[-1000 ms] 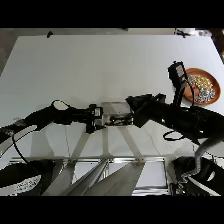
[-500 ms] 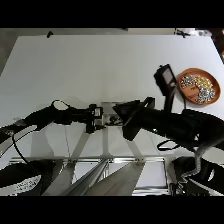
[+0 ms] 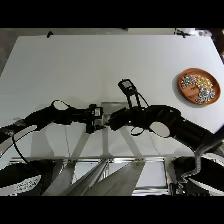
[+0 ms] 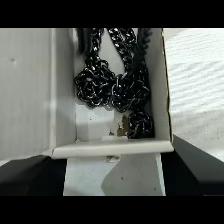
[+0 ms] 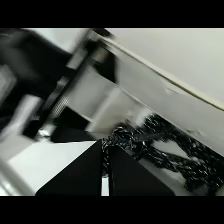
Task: Fold the box and place the chain.
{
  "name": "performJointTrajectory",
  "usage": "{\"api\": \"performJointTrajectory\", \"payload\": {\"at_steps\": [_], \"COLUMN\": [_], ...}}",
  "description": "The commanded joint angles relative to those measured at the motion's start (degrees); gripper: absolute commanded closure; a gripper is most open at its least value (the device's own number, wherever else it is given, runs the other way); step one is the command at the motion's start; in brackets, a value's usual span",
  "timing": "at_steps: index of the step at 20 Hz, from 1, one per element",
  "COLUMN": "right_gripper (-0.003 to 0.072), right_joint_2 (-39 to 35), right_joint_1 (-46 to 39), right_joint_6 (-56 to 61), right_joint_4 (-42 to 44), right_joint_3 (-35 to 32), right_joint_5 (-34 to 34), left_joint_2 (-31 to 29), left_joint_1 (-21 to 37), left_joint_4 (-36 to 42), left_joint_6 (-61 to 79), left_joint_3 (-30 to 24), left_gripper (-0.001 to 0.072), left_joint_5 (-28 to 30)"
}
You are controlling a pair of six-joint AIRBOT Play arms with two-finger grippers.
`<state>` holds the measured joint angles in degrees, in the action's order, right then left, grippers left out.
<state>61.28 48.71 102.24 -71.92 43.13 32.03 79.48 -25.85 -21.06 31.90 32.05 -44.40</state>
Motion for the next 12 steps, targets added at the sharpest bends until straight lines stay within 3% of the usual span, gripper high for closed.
{"api": "performJointTrajectory", "payload": {"at_steps": [1, 2, 4, 8, 12], "right_gripper": [0.0677, 0.0667, 0.0570, 0.0569, 0.0588], "right_joint_2": [5.2, 6.2, 7.3, 3.7, -6.5], "right_joint_1": [-1.7, -2.3, -3.2, -3.5, -9.9], "right_joint_6": [4.4, 4.4, 4.4, 2.1, -10.1], "right_joint_4": [0.4, 0.4, 0.4, 0.7, -0.2], "right_joint_3": [0.0, 0.0, 0.0, 0.0, 0.1], "right_joint_5": [1.2, 1.9, 3.1, 3.9, 16.5], "left_joint_2": [0.0, 0.0, 0.0, 0.0, 0.0], "left_joint_1": [0.0, 0.0, 0.0, 0.0, 0.0], "left_joint_4": [0.0, 0.0, 0.0, 0.0, 0.0], "left_joint_6": [0.0, 0.0, 0.0, 0.0, 0.0], "left_joint_3": [0.0, 0.0, 0.0, 0.0, 0.0], "left_gripper": [0.0456, 0.0456, 0.0456, 0.0456, 0.0456], "left_joint_5": [0.0, 0.0, 0.0, 0.0, 0.0]}}
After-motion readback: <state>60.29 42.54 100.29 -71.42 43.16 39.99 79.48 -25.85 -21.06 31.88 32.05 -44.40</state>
